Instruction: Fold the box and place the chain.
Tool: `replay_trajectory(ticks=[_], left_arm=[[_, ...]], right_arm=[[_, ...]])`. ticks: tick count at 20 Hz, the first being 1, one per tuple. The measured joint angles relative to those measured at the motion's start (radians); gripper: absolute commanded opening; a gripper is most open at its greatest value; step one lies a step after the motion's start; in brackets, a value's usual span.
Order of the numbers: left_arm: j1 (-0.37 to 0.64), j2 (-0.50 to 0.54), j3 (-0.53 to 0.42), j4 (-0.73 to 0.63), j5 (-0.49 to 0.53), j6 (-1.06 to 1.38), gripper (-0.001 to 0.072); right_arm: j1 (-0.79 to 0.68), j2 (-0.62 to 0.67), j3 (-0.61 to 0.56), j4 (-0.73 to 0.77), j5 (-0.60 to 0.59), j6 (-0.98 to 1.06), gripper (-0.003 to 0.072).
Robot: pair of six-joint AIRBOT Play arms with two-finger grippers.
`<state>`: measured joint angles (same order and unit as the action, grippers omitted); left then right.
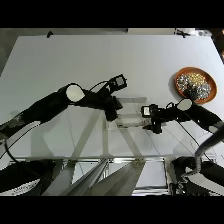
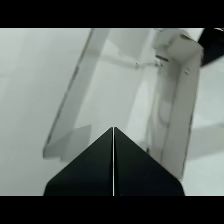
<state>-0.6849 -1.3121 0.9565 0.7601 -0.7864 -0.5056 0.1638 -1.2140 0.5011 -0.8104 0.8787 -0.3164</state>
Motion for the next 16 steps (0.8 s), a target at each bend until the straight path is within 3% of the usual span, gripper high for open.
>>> replay_trajectory(ticks=[4, 8, 11, 16], left_arm=[[0.000, 0.037, 0.000, 0.111, -0.164, -0.009, 0.0001], [0.000, 0.014, -0.002, 0.169, -0.237, -0.015, 0.0001], [0.000, -0.021, -0.028, 0.184, -0.245, -0.018, 0.0001], [0.006, -0.067, -0.127, 0.195, -0.144, -0.009, 0.0002]], right_arm=[[0.000, 0.000, 0.000, 0.001, 0.000, 0.000, 0.0459], [0.000, 0.000, 0.000, 0.002, -0.001, 0.001, 0.0459], [0.000, 0.000, 0.000, 0.002, -0.001, 0.001, 0.0459], [0.000, 0.000, 0.000, 0.002, -0.001, 0.001, 0.0459]])
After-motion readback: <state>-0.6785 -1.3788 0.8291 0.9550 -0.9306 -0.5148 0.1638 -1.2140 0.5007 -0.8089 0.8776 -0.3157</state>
